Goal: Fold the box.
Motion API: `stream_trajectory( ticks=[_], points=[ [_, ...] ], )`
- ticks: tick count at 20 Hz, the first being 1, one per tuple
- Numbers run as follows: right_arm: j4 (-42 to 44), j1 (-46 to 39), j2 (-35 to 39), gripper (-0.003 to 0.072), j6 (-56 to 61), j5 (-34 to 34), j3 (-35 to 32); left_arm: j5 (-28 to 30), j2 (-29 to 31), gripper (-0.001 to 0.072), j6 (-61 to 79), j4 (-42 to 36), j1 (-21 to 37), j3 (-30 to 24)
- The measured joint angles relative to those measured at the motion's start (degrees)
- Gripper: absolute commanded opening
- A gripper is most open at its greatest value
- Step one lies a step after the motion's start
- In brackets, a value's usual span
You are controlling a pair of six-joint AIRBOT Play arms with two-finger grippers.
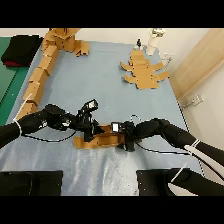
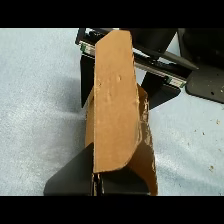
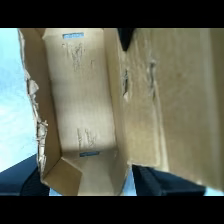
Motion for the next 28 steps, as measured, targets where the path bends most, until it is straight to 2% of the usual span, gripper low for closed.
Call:
stream_trajectory(
  ticks=[10,12,14,16,28],
  points=[
    [0.11,0.07,-1.75,0.0678,-0.11,-0.42,0.44,0.00,0.00,0.0012,0.00,0.00,0.00,0.00],
    [0.24,0.04,-2.08,0.0576,-0.11,-0.70,0.46,-0.02,0.00,0.0012,-0.02,0.00,0.00,0.00],
    [0.31,0.04,-2.25,0.0575,-0.11,-0.96,0.48,-0.04,0.00,0.0012,0.00,0.00,0.00,0.00],
    [0.35,0.04,-2.36,0.0503,-0.11,-1.11,0.48,-0.04,0.00,0.0012,0.00,0.02,0.00,0.00],
    [0.48,0.04,-2.43,0.0503,-0.13,-1.44,0.52,-0.02,0.00,0.0012,0.00,0.00,0.00,0.02]
  ],
)
